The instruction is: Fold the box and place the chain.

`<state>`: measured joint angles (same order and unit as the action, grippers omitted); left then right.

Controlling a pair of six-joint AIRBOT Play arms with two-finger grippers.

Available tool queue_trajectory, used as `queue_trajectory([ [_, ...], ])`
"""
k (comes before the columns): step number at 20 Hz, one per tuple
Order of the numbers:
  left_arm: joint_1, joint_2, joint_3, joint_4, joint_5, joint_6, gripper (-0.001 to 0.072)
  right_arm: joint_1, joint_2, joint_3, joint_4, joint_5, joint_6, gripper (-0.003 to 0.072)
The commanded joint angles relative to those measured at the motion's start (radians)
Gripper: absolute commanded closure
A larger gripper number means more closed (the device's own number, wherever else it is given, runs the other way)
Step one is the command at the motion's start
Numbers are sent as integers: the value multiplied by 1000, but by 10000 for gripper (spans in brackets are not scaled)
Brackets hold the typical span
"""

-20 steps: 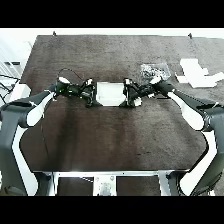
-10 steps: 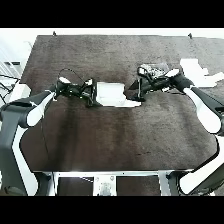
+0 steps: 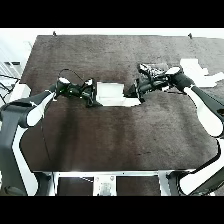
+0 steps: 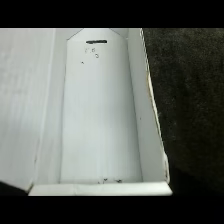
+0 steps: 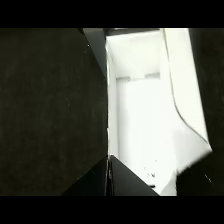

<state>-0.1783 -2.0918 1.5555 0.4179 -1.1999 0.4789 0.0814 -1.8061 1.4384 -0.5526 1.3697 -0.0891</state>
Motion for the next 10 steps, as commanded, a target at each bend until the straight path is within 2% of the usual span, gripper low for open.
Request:
queue_trajectory([
  [1,0,-1,0,1,6,0,409,50,-7,0,86,-84,2,668],
  [4,0,-1,0,1,6,0,409,57,-13,0,203,-246,4,668],
  [10,0,-1,0,1,6,0,409,56,-69,0,197,-441,140,668],
])
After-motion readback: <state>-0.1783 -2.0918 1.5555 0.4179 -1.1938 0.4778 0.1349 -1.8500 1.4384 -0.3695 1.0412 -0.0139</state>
